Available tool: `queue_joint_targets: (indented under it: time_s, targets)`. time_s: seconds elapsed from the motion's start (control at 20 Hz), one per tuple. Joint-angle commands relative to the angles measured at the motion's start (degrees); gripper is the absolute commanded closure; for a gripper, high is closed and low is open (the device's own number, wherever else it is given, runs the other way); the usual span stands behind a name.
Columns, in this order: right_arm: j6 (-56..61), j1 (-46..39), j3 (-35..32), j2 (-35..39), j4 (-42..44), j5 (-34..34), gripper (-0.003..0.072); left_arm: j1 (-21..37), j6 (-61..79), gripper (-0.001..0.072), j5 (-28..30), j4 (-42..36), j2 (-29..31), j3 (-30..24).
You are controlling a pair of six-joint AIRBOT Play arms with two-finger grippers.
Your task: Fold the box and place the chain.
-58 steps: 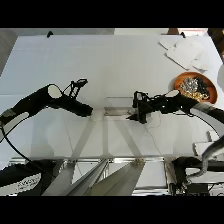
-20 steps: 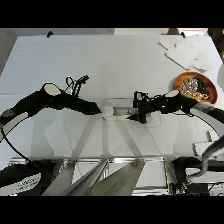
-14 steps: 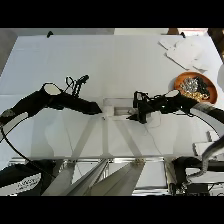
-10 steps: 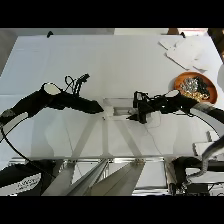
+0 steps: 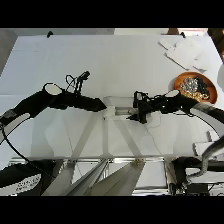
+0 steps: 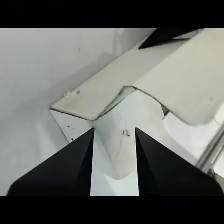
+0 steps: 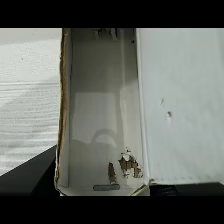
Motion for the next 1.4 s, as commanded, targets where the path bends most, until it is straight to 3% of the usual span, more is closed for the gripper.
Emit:
queue_joint_targets:
  time_s: [0.0, 0.15, 0.4, 0.75, 1.05, 1.35]
  targets:
    - [-0.04, 0.0, 0.02, 0.02, 0.02, 0.04, 0.0249, -0.72, 0.09, 0.0416, 2.6, 2.19, 0.02, 0.0]
    - [-0.04, 0.0, 0.02, 0.02, 0.02, 0.04, 0.0249, -0.83, -0.07, 0.0417, 1.16, 6.05, 0.02, 0.0]
    - [-0.04, 0.0, 0.02, 0.02, 0.02, 0.04, 0.0249, -0.9, -0.04, 0.0417, 0.98, 6.23, 0.02, 0.0]
    - [-0.04, 0.0, 0.02, 0.02, 0.02, 0.04, 0.0249, -4.22, -0.04, 0.0418, 4.17, 4.44, -0.04, 0.0]
    - [-0.04, 0.0, 0.02, 0.02, 0.02, 0.04, 0.0249, -4.52, -3.26, 0.0419, 5.11, 10.93, -0.11, 0.0]
    - [-0.04, 0.0, 0.02, 0.02, 0.02, 0.04, 0.0249, -4.52, -3.28, 0.0439, 8.66, 11.63, -0.11, 0.0]
